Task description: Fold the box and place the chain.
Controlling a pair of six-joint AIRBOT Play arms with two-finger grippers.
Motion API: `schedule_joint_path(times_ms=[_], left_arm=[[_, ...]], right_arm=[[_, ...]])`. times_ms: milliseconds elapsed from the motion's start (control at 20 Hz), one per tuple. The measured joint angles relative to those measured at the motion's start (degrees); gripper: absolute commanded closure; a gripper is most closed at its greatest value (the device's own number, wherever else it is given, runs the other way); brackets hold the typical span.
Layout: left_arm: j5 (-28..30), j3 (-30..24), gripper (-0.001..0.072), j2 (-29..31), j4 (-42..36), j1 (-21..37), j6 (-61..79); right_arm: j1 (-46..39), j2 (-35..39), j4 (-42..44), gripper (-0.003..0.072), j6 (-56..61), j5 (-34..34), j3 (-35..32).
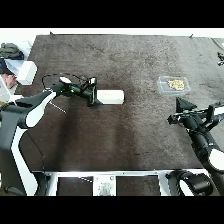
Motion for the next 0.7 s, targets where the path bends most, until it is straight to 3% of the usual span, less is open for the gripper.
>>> schedule_joint_path(times_ms=[150, 200, 450, 700], left_arm=[[0.0, 0.0, 0.0373, 0.0, 0.0, 0.0, 0.0], [0.0, 0.0, 0.0692, 0.0, 0.0, 0.0, 0.0], [0.2, 0.7, 0.0701, 1.1, -1.7, 0.6, -0.3], [2.7, 4.2, 0.0700, 7.5, -7.8, 3.7, -4.2]], right_arm=[[0.0, 1.7, 0.4, 0.0700, 0.1, -1.2, -1.3], [0.0, 2.0, 0.4, 0.0700, 0.1, -1.4, -1.5], [0.0, 2.6, 0.4, 0.0699, 0.1, -1.9, -2.0], [0.0, 2.7, 0.4, 0.0699, 0.1, -2.1, -2.1]])
